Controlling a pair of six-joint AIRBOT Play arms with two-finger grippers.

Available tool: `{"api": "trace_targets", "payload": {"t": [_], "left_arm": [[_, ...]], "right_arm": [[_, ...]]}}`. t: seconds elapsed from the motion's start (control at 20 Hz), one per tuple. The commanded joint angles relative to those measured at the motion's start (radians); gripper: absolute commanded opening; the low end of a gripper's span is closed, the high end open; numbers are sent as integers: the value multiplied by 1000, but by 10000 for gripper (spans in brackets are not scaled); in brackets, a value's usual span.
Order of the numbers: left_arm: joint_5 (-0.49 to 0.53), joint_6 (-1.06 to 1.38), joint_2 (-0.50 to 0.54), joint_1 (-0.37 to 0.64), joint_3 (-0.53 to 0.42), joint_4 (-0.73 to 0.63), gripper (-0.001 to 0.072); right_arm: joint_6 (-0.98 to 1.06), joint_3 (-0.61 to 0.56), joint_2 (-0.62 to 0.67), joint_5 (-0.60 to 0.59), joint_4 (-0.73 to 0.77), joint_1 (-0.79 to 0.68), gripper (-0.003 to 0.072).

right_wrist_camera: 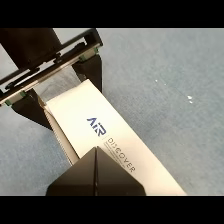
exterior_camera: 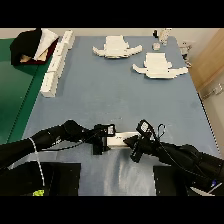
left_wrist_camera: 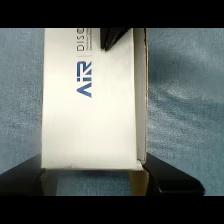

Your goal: Fold the box.

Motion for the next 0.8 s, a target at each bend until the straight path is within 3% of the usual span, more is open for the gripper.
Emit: {"api": "trace_targets", "payload": {"t": [0.0,0.45,0.75], "left_arm": [[0,0,1,0,1,0,460],[0,0,1,0,1,0,460],[0,0,1,0,0,0,460]], "right_arm": [[1,-4,-42,0,-1,21,19],[1,-9,-36,23,-5,21,19],[1,-8,79,50,-40,19,20]]}}
